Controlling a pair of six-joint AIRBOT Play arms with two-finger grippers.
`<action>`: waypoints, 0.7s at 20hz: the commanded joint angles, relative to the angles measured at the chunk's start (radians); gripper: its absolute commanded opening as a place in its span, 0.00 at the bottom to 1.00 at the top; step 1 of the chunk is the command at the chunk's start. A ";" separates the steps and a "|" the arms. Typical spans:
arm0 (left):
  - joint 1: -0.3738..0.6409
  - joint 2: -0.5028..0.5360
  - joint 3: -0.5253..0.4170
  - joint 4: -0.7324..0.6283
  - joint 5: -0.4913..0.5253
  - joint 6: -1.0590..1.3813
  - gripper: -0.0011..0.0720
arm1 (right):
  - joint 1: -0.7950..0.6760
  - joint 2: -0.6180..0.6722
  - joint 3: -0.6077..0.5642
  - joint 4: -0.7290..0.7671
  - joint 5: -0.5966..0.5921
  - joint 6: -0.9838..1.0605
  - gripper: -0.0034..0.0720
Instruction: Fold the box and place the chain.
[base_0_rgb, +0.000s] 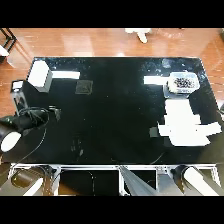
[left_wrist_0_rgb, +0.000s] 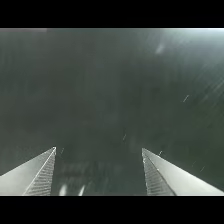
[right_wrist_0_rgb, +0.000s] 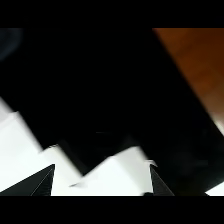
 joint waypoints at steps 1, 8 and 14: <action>0.000 -0.150 0.131 -0.022 -0.152 0.049 0.89 | -0.215 -0.163 0.126 0.055 0.143 -0.088 0.98; 0.000 -0.216 0.159 -0.119 -0.084 0.044 0.89 | -0.459 -0.328 0.130 0.533 0.272 -0.687 0.98; 0.001 -0.216 0.159 -0.135 -0.084 0.044 0.89 | -0.447 -0.411 0.144 0.592 0.333 -0.749 0.98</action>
